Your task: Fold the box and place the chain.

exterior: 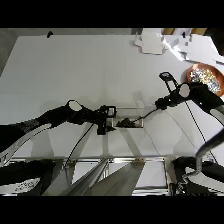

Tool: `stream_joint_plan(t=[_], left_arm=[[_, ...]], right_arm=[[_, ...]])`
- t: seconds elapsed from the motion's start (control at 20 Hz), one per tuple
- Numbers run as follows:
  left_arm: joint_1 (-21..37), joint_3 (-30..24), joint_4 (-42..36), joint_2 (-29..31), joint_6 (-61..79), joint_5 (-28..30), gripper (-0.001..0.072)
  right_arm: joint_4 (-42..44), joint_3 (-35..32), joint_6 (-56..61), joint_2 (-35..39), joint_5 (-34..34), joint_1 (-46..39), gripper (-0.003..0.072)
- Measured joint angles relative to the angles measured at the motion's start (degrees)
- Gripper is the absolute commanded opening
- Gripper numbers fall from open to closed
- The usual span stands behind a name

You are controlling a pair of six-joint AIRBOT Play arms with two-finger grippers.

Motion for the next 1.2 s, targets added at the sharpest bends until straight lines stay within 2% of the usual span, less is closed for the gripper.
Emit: stream_joint_plan(t=[0.25,0.4,0.5,0.55,0.65,0.9,1.05,1.2], left_arm=[[0.0,0.0,0.0,0.0,0.0,0.0,0.0107],[0.0,0.0,-0.02,0.0,0.0,0.0,0.0107],[0.0,0.0,0.0,0.0,0.02,0.0,0.0107],[0.0,0.0,0.0,0.0,0.02,0.0,0.0107],[0.0,0.0,-0.02,0.0,0.0,0.0,0.0107],[0.0,0.0,-0.02,0.0,0.0,0.0,0.0107],[0.0,0.0,-0.02,0.0,0.0,0.0,0.0107],[0.0,0.0,-0.02,0.0,0.0,0.0,0.0107]], right_arm=[[-1.75,0.0,1.55,-0.72,-0.61,0.0,0.0282],[-2.12,0.0,1.92,-1.68,-0.48,0.0,0.0212],[-2.27,0.04,1.97,-2.16,-0.37,0.02,0.0201],[-2.34,0.04,1.97,-2.34,-0.26,0.02,0.0125],[-2.64,0.04,2.12,-2.6,0.11,-0.04,0.0027],[-2.16,0.0,2.1,-2.25,2.49,0.0,0.0011],[-2.01,-0.13,2.05,-0.48,5.97,0.02,0.0011],[-2.16,-0.09,1.95,2.19,6.47,0.04,0.0011]])
